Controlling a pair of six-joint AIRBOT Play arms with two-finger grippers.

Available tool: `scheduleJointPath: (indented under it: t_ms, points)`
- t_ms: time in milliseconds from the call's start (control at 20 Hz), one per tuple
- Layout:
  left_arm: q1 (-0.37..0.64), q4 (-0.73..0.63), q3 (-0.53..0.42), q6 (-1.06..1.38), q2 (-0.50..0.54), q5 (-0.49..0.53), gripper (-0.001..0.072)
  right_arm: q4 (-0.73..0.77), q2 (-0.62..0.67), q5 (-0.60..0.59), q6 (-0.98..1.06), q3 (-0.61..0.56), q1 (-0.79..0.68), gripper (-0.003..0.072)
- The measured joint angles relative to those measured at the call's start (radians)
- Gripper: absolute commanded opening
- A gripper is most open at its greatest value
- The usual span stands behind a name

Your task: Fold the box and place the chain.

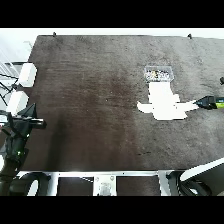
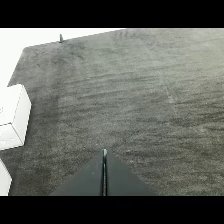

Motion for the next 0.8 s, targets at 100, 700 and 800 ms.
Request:
scheduleJointPath:
  t_ms: [100, 700, 800]
  points:
    - [0.000, 0.000, 0.000, 0.000, 0.000, 0.000, 0.0019, 0.013, -0.021, 0.019, 0.002, 0.001, 0.023, 0.0511]
    - [0.000, 0.000, 0.000, 0.000, 0.000, 0.000, 0.0020, 0.096, -0.055, 0.151, 0.017, -0.020, 0.102, 0.0009]
    - [0.000, 0.000, 0.000, 0.000, 0.000, 0.000, 0.0020, 0.138, -0.018, 0.156, 0.017, -0.071, 0.116, 0.0009]
